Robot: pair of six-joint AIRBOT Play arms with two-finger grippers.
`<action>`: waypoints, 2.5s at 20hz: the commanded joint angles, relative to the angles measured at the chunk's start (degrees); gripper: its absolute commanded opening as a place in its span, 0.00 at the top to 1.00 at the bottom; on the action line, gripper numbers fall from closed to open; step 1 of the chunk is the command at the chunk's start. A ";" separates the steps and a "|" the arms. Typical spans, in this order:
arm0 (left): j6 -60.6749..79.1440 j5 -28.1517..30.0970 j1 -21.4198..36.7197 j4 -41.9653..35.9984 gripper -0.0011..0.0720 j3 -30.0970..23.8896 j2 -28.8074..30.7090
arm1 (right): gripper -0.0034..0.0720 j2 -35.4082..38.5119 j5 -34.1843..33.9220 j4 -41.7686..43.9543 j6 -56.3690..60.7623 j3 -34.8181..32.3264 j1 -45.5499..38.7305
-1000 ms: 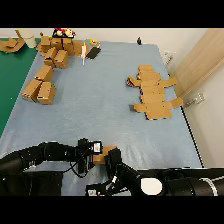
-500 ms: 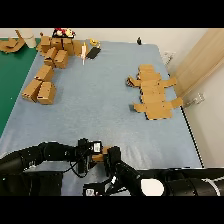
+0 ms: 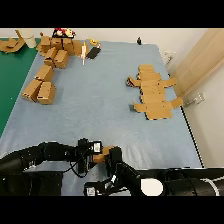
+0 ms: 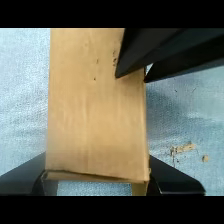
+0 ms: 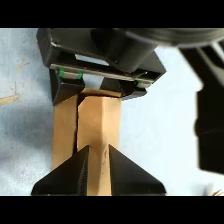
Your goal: Fold the box.
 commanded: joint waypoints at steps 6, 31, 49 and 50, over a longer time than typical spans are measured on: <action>0.02 0.00 0.02 0.02 0.38 0.04 0.02 | 0.73 -0.02 0.48 0.70 0.20 -0.92 -0.02; 0.02 0.00 0.02 0.02 0.37 0.04 0.02 | 0.55 -0.63 0.76 -0.11 2.51 0.00 0.00; 0.02 0.00 0.02 0.02 0.37 0.04 0.02 | 0.93 6.47 -2.86 33.97 26.47 1.73 0.02; 0.02 0.02 0.02 0.02 0.37 0.04 0.04 | 0.95 6.51 -0.42 34.75 31.30 0.33 0.02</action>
